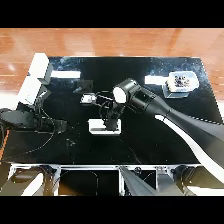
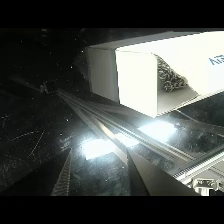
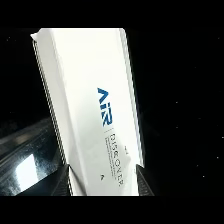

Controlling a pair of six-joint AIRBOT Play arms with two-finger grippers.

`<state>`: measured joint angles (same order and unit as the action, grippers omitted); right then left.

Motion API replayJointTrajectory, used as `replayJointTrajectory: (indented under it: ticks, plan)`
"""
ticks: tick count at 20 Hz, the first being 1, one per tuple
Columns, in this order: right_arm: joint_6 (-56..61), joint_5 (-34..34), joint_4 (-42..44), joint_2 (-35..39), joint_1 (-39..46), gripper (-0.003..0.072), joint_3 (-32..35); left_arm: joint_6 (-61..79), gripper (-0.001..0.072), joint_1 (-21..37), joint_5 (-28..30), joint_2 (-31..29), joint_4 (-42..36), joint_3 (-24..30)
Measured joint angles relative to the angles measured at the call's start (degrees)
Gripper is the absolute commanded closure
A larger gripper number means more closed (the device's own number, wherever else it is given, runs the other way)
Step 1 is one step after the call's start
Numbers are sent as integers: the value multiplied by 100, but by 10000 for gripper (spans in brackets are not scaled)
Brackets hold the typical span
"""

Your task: Fold the box and place the chain.

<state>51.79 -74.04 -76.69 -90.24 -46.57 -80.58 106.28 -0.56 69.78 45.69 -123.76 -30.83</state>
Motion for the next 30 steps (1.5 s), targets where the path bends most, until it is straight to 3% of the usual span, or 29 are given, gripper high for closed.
replayJointTrajectory:
  ticks: [2,3,7,9,22,23,29,30]
  plan:
    - [-13,-59,-26,0,-4,245,0,0,246,0,0,0,0,0]
    - [-24,-122,-26,0,-4,339,0,0,245,0,0,0,0,0]
    - [-61,-280,-33,0,-4,341,0,0,245,0,0,0,0,0]
    - [-61,-295,-33,0,-4,430,0,0,246,0,-2,0,0,0]
    - [-66,-492,-4,0,-4,426,0,0,246,0,-2,0,0,0]
    - [-63,-518,0,0,-4,395,0,0,246,0,-2,0,0,0]
    - [-37,-605,22,-4,-4,395,57,-2,246,0,-2,0,0,0]
    - [-37,-610,22,-7,-4,354,63,0,246,0,-2,0,0,0]
